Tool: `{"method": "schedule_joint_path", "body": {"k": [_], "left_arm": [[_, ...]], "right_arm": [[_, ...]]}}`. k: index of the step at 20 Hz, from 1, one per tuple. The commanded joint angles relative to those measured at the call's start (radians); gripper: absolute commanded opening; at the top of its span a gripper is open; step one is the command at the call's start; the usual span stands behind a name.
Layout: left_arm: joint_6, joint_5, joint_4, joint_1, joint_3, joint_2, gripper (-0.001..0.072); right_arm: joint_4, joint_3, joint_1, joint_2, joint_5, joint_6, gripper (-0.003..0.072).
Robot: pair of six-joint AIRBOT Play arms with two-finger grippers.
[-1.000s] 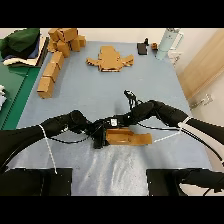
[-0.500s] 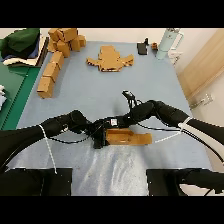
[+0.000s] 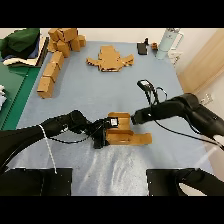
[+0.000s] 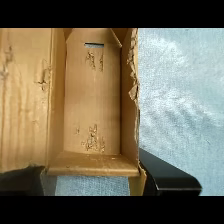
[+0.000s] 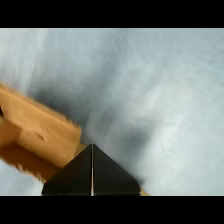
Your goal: Fold the box.
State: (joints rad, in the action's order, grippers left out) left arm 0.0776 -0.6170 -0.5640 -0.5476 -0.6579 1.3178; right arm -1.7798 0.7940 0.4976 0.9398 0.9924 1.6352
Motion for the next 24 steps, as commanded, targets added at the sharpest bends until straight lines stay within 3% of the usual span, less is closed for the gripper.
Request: {"method": "schedule_joint_path", "body": {"k": [1,2,4,5,7,14,17,18,20,22,24], "left_arm": [[0.000,0.000,0.000,0.000,0.000,0.000,0.0450],[0.000,0.000,0.000,0.000,0.000,0.000,0.0451],[0.000,0.000,0.000,0.000,0.000,0.000,0.0450],[0.000,0.000,0.000,0.000,0.000,0.000,0.0450],[0.000,0.000,0.000,0.000,0.000,0.000,0.0450],[0.000,0.000,0.000,0.000,0.000,0.000,0.0450],[0.000,0.000,0.000,0.000,0.000,0.000,0.0450],[0.000,0.000,0.000,0.000,0.000,0.000,0.0450],[0.000,0.000,0.000,0.000,0.000,0.000,0.0450],[0.000,0.000,0.000,0.000,0.000,0.000,0.0451],[0.000,0.000,0.000,0.000,0.000,0.000,0.0451]], "right_arm": [[0.018,-0.081,0.042,-0.109,0.172,0.222,0.0006],[0.016,-0.114,0.057,-0.120,0.175,0.277,0.0015],[0.019,-0.166,0.080,-0.115,0.168,0.417,0.0361],[0.018,-0.185,0.085,-0.106,0.155,0.490,0.0476],[0.032,-0.211,0.084,-0.082,0.100,0.608,0.0577],[0.042,-0.225,0.084,-0.018,-0.156,0.837,0.0580],[-0.073,-0.253,0.084,-0.018,-0.214,0.895,0.0571],[-0.103,-0.261,0.084,-0.018,-0.214,0.911,0.0541],[-0.131,-0.275,0.084,-0.023,-0.208,0.917,0.0232],[-0.145,-0.277,0.084,-0.028,-0.208,0.925,0.0144],[-0.148,-0.277,0.084,-0.032,-0.219,0.925,0.0139]]}}
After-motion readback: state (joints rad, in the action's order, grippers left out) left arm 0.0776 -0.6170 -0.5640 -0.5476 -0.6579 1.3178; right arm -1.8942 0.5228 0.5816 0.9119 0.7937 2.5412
